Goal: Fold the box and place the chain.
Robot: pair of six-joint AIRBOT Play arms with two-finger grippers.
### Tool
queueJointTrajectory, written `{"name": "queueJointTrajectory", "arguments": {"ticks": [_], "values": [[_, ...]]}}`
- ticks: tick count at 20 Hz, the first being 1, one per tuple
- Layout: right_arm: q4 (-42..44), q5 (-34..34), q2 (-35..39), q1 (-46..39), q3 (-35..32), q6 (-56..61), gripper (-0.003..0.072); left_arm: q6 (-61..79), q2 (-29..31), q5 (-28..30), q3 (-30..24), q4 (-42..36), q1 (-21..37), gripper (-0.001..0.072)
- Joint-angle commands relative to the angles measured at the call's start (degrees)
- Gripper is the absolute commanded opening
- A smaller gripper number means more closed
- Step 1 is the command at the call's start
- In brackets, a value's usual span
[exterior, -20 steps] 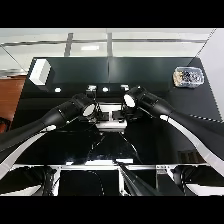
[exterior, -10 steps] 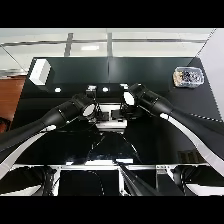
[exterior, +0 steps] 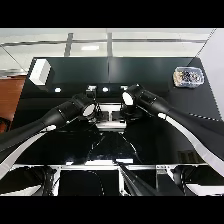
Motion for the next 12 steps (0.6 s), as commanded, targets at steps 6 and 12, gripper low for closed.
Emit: {"name": "queueJointTrajectory", "arguments": {"ticks": [6, 12], "values": [[-3.15, -0.85, -1.44, 0.07, 0.07, 1.66, 0.0126, 0.09, -0.02, -0.09, 0.0, -0.02, 0.02, 0.0025], [-3.76, -2.25, -1.55, 0.07, 0.07, 1.7, 0.0126, 0.09, -0.02, -0.07, 0.0, -0.02, 0.02, 0.0025]]}}
